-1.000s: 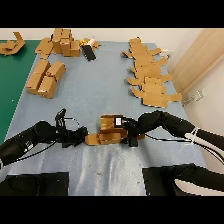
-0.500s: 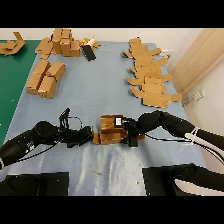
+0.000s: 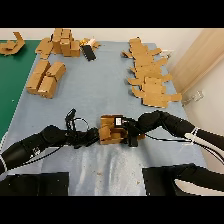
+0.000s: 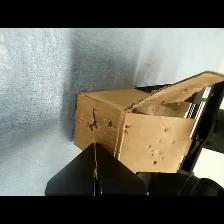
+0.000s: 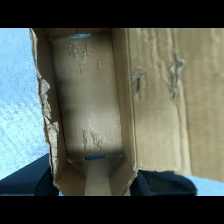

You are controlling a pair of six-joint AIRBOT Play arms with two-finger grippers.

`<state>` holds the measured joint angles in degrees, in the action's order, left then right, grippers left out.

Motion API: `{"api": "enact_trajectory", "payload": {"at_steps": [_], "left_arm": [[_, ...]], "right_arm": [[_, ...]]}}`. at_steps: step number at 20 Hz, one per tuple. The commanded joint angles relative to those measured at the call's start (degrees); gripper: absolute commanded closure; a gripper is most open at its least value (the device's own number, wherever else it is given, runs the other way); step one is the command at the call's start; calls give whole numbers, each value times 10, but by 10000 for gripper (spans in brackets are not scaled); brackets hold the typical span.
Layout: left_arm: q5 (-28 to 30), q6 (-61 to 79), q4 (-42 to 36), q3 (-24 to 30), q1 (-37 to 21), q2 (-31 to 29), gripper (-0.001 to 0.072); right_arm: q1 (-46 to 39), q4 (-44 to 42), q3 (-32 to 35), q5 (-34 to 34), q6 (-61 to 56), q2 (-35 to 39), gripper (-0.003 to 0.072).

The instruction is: Fold the box.

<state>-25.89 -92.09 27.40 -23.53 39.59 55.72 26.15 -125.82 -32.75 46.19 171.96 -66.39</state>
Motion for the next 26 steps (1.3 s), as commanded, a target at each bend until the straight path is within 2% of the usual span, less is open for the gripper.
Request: {"api": "enact_trajectory", "payload": {"at_steps": [1,4,8,11,12,13,14,21,26], "left_arm": [[12,-12,0,0,9,0,697],[-17,-14,-6,0,-17,0,696],[-22,-13,-4,0,-48,0,696],[-26,3,-4,0,-50,0,695],[-30,11,-4,0,-51,0,671],[-33,15,-4,0,-51,0,419],[-34,15,-5,0,-51,0,238],[-31,15,-4,0,-52,0,241],[-32,15,-4,0,-83,0,242]], "right_arm": [[0,0,0,0,0,0,253],[0,0,0,0,0,0,253],[0,0,0,0,0,0,253],[0,0,0,0,0,0,253],[0,0,0,0,0,0,253],[0,0,0,0,0,0,253],[0,0,0,0,0,0,253],[0,0,0,0,0,0,253],[0,0,0,0,0,0,253]]}}
